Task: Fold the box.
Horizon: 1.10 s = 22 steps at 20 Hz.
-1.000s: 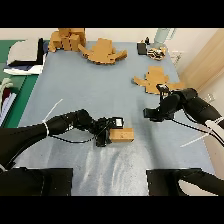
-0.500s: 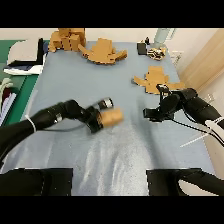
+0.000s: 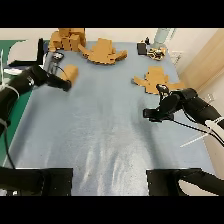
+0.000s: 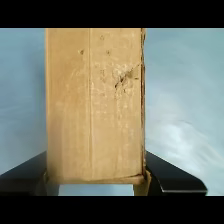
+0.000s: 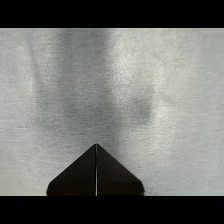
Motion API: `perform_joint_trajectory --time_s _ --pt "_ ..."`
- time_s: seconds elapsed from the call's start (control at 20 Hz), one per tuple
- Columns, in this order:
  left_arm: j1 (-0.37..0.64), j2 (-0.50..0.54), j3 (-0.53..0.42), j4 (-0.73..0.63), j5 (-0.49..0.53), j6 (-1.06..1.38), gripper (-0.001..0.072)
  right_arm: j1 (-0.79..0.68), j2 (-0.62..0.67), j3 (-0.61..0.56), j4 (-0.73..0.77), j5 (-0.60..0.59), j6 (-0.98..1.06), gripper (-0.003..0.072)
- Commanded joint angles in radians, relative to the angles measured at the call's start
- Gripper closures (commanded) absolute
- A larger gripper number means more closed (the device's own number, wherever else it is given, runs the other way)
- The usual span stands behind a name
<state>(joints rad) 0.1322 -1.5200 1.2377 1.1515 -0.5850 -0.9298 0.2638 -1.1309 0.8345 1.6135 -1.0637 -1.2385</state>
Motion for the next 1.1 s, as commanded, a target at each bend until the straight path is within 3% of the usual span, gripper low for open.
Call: perform_joint_trajectory --time_s 0.0,0.2,0.4,1.05 --pt "0.134 -0.224 0.291 0.141 -0.09 -0.245 0.0394 0.0 0.0 0.001 -0.001 0.0 0.0 0.0683" --pt "0.156 -0.461 0.613 0.185 -0.133 -0.34 0.0394 0.0 0.0 0.001 -0.001 0.0 0.0 0.0683" --pt "0.156 -0.623 0.817 0.188 -0.156 -0.407 0.0394 0.0 0.0 0.001 -0.001 0.0 0.0 0.0683" --pt "0.154 -0.673 0.794 0.202 -0.053 -0.391 0.0394 0.0 0.0 0.001 -0.001 0.0 0.0 0.0683"
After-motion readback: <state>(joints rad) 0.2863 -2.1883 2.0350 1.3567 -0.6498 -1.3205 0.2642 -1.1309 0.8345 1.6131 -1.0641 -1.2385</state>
